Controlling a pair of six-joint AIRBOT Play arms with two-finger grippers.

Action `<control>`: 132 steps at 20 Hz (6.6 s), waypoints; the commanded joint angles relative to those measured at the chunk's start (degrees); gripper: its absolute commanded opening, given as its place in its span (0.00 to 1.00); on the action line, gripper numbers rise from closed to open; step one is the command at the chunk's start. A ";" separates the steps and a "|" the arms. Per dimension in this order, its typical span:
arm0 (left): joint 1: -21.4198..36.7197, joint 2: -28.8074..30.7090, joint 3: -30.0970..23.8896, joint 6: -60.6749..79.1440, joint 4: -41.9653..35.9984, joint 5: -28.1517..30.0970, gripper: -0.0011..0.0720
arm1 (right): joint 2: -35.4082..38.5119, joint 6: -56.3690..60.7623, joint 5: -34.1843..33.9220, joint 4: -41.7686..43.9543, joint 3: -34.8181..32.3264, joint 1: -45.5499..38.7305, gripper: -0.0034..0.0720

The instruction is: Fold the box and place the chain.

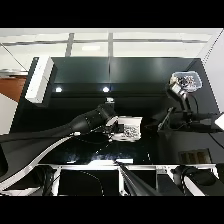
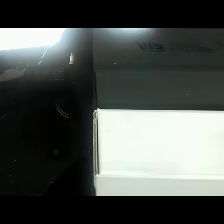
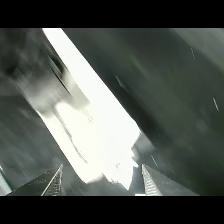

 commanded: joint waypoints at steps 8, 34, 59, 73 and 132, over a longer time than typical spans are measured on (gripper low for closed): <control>0.02 -0.02 -0.02 0.04 0.00 -0.09 0.06 | -1.53 -22.80 -15.89 -0.72 -18.01 2.40 0.98; 0.02 -0.02 -0.02 0.04 0.00 -0.09 0.06 | -15.21 -42.23 -24.41 8.83 -18.01 7.61 0.57; 0.02 -0.02 -0.02 0.02 0.00 -0.15 0.06 | -13.49 -38.53 -20.04 6.99 -15.23 5.53 0.48; 0.02 -0.02 -0.02 0.02 0.00 -0.15 0.06 | -18.03 -46.34 -22.75 9.14 -15.26 9.18 0.48; 3.74 13.92 11.93 51.23 -0.07 -32.39 0.80 | -2.75 7.37 -3.98 10.73 -2.08 -6.58 0.92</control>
